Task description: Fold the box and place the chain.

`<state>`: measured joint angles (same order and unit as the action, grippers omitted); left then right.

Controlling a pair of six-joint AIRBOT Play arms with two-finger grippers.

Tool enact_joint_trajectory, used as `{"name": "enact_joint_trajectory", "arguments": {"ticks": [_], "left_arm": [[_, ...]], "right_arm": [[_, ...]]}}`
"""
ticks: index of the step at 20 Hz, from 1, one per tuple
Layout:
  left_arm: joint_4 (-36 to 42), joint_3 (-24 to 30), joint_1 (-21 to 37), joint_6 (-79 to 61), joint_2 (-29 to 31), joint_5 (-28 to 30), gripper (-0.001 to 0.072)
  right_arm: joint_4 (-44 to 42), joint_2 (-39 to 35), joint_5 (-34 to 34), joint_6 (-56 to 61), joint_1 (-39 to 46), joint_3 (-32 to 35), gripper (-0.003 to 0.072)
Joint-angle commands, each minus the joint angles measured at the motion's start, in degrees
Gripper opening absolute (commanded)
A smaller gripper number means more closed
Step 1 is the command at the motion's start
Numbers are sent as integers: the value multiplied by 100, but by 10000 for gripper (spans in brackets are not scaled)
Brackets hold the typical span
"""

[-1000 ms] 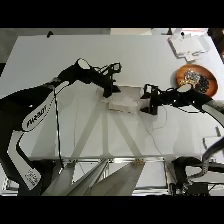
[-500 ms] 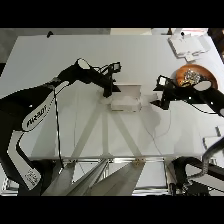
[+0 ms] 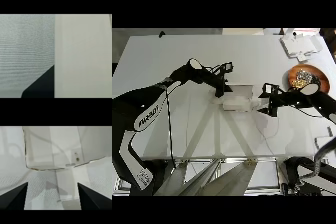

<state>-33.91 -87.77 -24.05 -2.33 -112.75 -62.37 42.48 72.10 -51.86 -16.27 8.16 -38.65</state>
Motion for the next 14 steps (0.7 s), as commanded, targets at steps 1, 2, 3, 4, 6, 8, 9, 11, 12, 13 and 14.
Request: {"name": "enact_joint_trajectory", "arguments": {"ticks": [1,2,3,4,6,8,9,11,12,13,14], "left_arm": [[0,2,2,0,-2,0,16],[0,2,2,0,-2,0,16],[0,2,2,0,-2,0,16],[0,2,2,0,-2,0,16],[0,2,2,0,-2,0,16],[-2,2,2,0,-2,0,16],[0,2,2,0,-2,-2,16],[0,2,2,0,-2,0,16],[0,2,2,0,-2,0,16],[0,2,2,0,-2,0,16],[0,2,2,0,-2,0,16]], "right_arm": [[-109,254,389,-133,-153,227,695],[-238,299,511,-203,-216,234,695],[-463,350,627,-229,-280,234,695],[-734,417,741,-323,-361,234,695],[-940,557,916,-505,-544,236,695],[-1005,632,1178,-286,-636,234,695],[-1047,627,1300,-59,-636,234,695],[-905,605,1663,564,-636,234,695],[-767,579,1784,780,-636,234,695],[-767,542,1843,839,-636,234,695],[-791,503,1843,833,-636,232,695]]}}
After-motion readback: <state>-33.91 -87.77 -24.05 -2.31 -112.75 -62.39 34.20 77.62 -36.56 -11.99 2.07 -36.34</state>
